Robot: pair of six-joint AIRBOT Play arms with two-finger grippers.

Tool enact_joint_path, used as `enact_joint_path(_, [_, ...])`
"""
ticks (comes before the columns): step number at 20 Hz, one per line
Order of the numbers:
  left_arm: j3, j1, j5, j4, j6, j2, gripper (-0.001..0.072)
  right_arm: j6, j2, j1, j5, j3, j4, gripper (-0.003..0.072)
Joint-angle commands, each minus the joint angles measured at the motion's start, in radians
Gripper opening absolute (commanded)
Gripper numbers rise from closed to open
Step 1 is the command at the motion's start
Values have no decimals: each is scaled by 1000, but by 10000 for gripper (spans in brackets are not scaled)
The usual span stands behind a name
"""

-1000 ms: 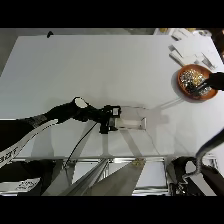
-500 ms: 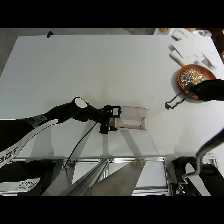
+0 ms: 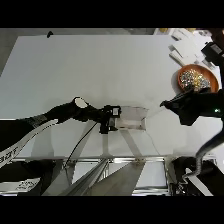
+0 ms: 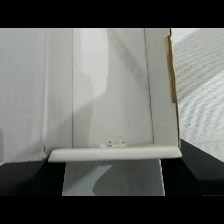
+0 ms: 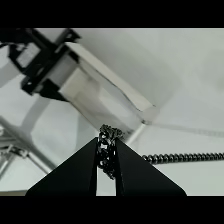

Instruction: Fold the box and place the chain.

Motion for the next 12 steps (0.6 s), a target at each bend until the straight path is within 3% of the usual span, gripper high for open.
enact_joint_path(1, [0,0,0,0,0,1,89,5,1,140,-107,-31,55,16])
enact_joint_path(8, [0,0,0,0,0,1,89,32,-54,394,-342,-137,56,16])
enact_joint_path(12, [0,0,0,0,0,1,89,109,-70,409,-360,-193,-47,16])
